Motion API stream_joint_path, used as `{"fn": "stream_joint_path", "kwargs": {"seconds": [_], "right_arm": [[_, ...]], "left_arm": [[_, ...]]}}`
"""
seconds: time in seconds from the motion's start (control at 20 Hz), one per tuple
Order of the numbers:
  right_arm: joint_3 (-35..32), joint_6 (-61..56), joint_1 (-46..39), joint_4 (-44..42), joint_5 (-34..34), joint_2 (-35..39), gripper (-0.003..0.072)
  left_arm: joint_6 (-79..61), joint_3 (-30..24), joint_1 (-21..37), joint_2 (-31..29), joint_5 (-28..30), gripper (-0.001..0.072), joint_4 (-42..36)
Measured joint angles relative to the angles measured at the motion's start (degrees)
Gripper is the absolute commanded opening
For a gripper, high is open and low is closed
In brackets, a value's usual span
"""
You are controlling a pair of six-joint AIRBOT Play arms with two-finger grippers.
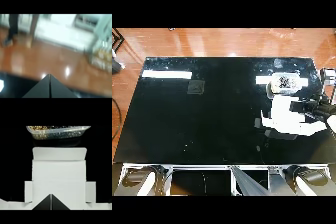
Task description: Fold the box and place the chain.
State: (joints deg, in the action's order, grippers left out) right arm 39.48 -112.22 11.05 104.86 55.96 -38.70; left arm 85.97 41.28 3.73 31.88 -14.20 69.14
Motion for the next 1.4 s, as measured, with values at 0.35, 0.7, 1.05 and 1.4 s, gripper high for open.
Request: {"fn": "stream_joint_path", "kwargs": {"seconds": [0.35, 0.7, 1.05, 1.4], "right_arm": [[0.0, 0.0, 0.0, 0.5, -2.3, -0.1, 0.0706], [1.5, 1.9, -14.2, 4.8, 4.8, -1.6, 0.0704], [5.0, 16.2, -56.9, -12.9, 4.7, -11.1, 0.0703], [15.5, 42.0, -69.4, -42.1, 25.3, -34.7, 0.0704]], "left_arm": [[-0.5, -1.2, -0.1, 5.0, -23.1, 0.0628, -0.7], [-0.7, -1.2, -0.1, 7.0, -27.1, 0.0628, -1.7], [-0.7, -1.3, -0.1, 7.4, -28.9, 0.0628, -1.7], [-0.7, -1.3, -0.1, 7.8, -28.9, 0.0628, -1.7]]}}
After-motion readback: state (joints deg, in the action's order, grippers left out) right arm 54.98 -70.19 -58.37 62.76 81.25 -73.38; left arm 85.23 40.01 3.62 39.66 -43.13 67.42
